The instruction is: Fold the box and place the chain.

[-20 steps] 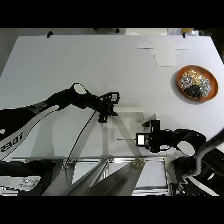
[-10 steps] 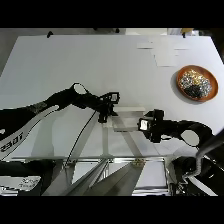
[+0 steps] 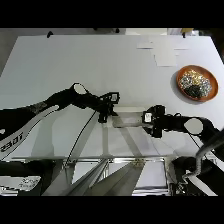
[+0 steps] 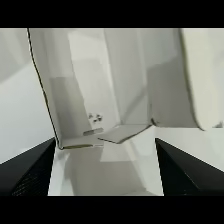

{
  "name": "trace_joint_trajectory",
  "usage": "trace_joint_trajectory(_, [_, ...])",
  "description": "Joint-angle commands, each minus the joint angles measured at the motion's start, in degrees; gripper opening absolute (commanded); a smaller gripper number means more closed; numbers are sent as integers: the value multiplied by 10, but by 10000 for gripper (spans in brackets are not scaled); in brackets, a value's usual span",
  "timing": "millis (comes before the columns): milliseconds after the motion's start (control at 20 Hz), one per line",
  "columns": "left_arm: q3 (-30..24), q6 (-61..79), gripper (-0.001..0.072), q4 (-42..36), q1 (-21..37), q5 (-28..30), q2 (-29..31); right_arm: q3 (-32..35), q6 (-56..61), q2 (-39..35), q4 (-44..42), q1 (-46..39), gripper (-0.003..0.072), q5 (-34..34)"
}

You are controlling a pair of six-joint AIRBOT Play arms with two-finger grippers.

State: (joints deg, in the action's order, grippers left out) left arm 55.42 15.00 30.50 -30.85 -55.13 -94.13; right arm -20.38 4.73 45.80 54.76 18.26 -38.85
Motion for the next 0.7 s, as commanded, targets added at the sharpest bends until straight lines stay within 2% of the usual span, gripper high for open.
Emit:
trace_joint_trajectory(0, [0, 0, 10, 0, 0, 0, 0, -4, -71, 15, -53, -30, 692, 4])
trace_joint_trajectory(150, [0, 0, 10, 0, 0, 0, 0, -16, -83, 45, -61, -42, 692, -12])
trace_joint_trajectory(450, [0, 0, 10, 0, 0, 0, 0, -33, -152, 102, -148, -43, 692, -54])
trace_joint_trajectory(650, [0, 0, 9, 0, 0, 0, 0, -34, -156, 150, -161, -58, 692, -75])
